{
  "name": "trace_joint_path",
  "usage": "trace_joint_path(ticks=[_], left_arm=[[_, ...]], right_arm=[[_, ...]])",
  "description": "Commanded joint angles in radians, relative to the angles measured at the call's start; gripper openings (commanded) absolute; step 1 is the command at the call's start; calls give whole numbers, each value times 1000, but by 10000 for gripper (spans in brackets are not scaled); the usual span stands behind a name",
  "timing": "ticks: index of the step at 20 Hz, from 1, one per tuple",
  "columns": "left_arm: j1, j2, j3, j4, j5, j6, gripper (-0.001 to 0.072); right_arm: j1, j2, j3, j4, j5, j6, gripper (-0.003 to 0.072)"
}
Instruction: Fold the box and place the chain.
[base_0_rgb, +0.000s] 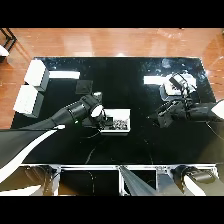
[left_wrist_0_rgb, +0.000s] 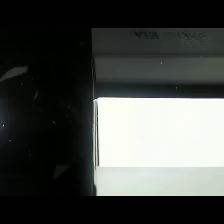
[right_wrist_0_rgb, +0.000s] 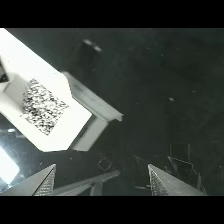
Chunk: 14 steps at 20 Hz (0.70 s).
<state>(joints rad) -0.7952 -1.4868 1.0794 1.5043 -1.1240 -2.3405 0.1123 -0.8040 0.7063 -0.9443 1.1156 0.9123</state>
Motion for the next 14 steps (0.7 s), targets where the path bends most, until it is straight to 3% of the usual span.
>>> trace_joint_path(ticks=[1,2,3,4,9,14], left_arm=[[6,-2,7,2,23,-4,32],[9,-2,10,3,22,5,150],[10,-2,16,3,13,18,427],[13,-2,24,1,-3,39,652],[13,40,120,2,-179,283,637],[-67,295,110,48,-240,460,637]], right_arm=[[-11,2,0,-6,-23,42,700],[-11,2,0,-6,-23,55,699],[-11,2,0,-6,-23,63,700],[-11,2,0,-6,-24,68,699],[-11,2,0,-6,-26,111,699],[-11,-1,5,-10,-77,275,699]])
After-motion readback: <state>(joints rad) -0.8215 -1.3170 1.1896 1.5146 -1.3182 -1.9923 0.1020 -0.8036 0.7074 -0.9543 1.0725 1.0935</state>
